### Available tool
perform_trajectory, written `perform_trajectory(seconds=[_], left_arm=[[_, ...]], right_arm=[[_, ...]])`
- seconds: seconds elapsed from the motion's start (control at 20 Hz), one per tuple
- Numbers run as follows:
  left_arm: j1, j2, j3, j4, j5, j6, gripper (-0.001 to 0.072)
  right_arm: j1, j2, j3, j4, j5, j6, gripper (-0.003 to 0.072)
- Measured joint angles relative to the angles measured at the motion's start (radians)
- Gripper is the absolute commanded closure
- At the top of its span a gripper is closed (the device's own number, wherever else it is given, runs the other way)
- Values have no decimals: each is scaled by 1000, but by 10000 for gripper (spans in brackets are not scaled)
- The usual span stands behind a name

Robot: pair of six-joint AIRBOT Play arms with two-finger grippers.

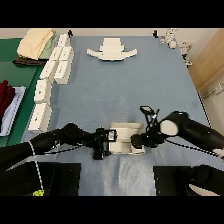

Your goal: Fold the box.

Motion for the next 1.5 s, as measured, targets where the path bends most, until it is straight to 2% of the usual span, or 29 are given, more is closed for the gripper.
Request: perform_trajectory(seconds=[0.1,0.3,0.5,0.6,0.65,0.7,1.0,1.05,1.1,1.15,1.5], left_arm=[[0,0,0,0,0,0,181],[0,0,0,0,0,0,182],[0,0,0,0,0,0,181],[0,0,0,0,0,0,181],[0,0,0,0,0,0,181],[0,0,0,0,0,0,181],[0,0,0,0,0,1,181],[0,0,0,0,0,1,181],[0,0,0,0,0,0,181],[0,0,0,0,0,0,181],[0,0,0,0,0,0,182]], right_arm=[[70,-80,61,-74,33,113,264],[149,-188,144,-172,111,270,264],[180,-224,174,-211,154,389,276],[187,-230,179,-221,173,433,472],[188,-232,180,-229,182,448,654],[190,-234,182,-240,196,460,688],[194,-236,184,-251,214,497,688],[194,-236,185,-251,219,501,532],[194,-236,184,-254,225,506,300],[194,-235,185,-254,228,506,276],[194,-181,206,-250,280,482,276]])
